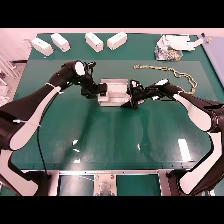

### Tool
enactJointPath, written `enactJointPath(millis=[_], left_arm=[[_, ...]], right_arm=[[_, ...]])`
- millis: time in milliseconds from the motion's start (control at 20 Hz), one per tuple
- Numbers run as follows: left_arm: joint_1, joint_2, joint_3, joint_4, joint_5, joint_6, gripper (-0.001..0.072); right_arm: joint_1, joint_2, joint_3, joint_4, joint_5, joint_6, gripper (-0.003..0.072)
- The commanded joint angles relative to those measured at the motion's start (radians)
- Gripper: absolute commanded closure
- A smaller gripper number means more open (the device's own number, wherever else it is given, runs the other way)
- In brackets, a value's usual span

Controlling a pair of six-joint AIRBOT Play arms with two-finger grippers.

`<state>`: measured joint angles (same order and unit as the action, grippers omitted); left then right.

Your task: Fold the box and place the chain.

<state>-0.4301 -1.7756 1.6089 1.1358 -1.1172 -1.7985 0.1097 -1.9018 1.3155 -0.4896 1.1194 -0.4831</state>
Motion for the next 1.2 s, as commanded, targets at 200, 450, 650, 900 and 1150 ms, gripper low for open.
enactJointPath(millis=[200, 450, 650, 900, 1150], left_arm=[[-0.037, 0.0, 0.001, 0.046, 0.048, -0.061, 0.0159], [-0.054, -0.002, 0.001, 0.112, 0.033, -0.109, 0.016], [-0.079, -0.003, 0.001, 0.2, 0.039, -0.167, 0.016], [-0.103, -0.003, 0.003, 0.251, 0.035, -0.193, 0.0161], [-0.135, -0.048, 0.088, 0.315, -0.056, -0.218, 0.016]], right_arm=[[0.001, 0.001, 0.001, 0.0, 0.0, 0.0, 0.0123], [0.001, 0.001, 0.001, 0.0, 0.0, 0.0, 0.0123], [0.001, 0.001, 0.001, 0.0, 0.0, 0.0, 0.0123], [0.001, 0.001, 0.001, 0.0, 0.0, 0.0, 0.0123], [0.001, 0.001, 0.0, 0.0, 0.0, 0.0, 0.0123]])
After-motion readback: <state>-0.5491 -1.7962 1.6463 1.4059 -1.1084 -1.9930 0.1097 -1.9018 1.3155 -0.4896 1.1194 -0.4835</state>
